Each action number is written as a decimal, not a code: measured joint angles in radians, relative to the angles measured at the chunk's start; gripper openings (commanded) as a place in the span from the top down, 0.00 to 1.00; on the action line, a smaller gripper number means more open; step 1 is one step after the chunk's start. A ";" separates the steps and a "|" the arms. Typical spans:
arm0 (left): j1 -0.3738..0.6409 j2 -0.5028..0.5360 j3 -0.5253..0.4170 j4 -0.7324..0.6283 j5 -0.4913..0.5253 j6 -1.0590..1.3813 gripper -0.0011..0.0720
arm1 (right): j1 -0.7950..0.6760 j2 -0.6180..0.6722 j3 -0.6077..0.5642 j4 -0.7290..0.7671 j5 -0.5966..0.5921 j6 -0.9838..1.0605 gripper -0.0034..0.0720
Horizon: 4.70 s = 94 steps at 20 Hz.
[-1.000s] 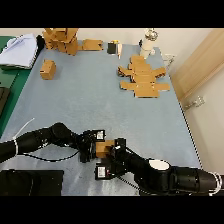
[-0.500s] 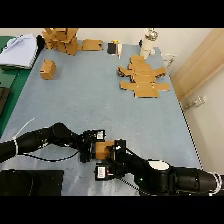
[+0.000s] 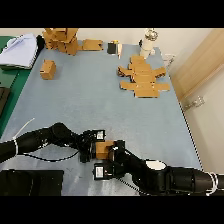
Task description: Fold the box.
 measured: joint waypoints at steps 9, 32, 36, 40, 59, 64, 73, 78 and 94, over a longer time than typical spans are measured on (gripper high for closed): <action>0.000 0.000 0.000 -0.001 0.000 -0.003 0.41 | 0.000 -0.003 0.035 -0.023 -0.087 0.000 0.52; 0.000 0.000 0.000 0.000 0.000 0.000 0.41 | 0.000 -0.066 0.106 0.011 -0.099 0.000 0.74; 0.000 0.000 0.000 0.000 0.000 0.000 0.41 | 0.000 -0.045 0.110 0.023 -0.107 0.000 0.47; 0.000 0.000 0.000 0.000 0.000 0.000 0.41 | 0.000 0.024 0.138 0.027 -0.208 0.003 0.41; 0.000 0.000 0.000 0.000 0.000 0.000 0.41 | -0.183 0.120 -0.082 0.514 0.423 1.280 0.95; 0.000 0.000 0.000 0.000 0.000 0.000 0.41 | -0.223 0.116 -0.122 0.501 0.419 1.326 0.95; 0.000 0.000 0.000 0.000 0.000 0.000 0.41 | -0.229 0.116 -0.134 0.458 0.330 1.337 0.95; 0.000 0.000 0.000 0.000 0.000 0.000 0.41 | -0.229 0.116 -0.134 0.441 0.324 1.340 0.95; 0.000 0.000 0.000 0.000 0.000 0.000 0.41 | -0.230 0.088 -0.129 0.396 0.338 1.340 0.95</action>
